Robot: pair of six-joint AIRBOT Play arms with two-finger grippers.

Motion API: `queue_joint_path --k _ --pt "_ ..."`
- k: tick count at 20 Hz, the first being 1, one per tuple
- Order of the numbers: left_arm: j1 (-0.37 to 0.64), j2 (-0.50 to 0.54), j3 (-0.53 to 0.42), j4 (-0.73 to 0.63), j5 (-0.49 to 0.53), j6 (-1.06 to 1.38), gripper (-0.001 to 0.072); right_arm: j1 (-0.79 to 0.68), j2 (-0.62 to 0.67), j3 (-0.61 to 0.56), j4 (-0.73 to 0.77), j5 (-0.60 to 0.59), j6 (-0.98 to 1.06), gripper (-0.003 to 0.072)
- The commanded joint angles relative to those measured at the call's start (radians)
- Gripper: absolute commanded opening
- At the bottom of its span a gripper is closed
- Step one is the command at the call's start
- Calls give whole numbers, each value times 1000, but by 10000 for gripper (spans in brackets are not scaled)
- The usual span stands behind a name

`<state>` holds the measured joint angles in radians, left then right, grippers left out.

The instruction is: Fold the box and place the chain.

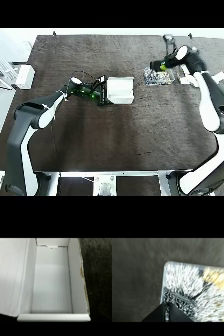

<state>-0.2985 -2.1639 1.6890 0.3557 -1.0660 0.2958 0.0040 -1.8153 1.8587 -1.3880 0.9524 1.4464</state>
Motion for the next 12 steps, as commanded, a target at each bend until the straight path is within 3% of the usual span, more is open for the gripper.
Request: queue_joint_path --k 1,7,12 --pt "0 1 0 0 0 0 530 11 166 5 -39 19 13 14" --pt "0 1 0 0 0 0 530 137 505 5 -165 84 17 14" --pt "0 1 0 0 0 0 530 301 616 4 -208 183 19 14"
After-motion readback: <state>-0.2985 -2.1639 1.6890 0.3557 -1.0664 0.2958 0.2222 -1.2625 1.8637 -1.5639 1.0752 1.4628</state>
